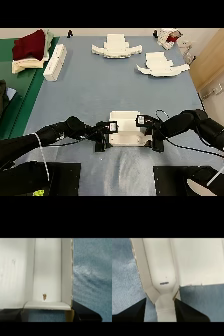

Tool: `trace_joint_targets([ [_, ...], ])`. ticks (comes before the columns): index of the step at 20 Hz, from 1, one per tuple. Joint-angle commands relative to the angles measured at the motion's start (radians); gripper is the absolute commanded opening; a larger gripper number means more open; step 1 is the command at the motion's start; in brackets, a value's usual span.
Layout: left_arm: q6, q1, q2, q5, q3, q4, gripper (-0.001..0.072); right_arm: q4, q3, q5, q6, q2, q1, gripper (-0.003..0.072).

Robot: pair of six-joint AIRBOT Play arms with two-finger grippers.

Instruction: Fold the box.

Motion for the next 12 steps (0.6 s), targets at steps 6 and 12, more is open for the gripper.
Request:
trace_joint_targets([
  [6, 0.000, 0.001, 0.000, 0.000, 0.000, 0.000, 0.0469, 0.014, -0.002, 0.053, -0.071, -0.011, 0.035, 0.0198],
  [12, 0.000, 0.001, 0.000, 0.000, 0.000, 0.000, 0.0469, 0.034, -0.002, 0.137, -0.077, -0.006, 0.096, 0.0151],
])
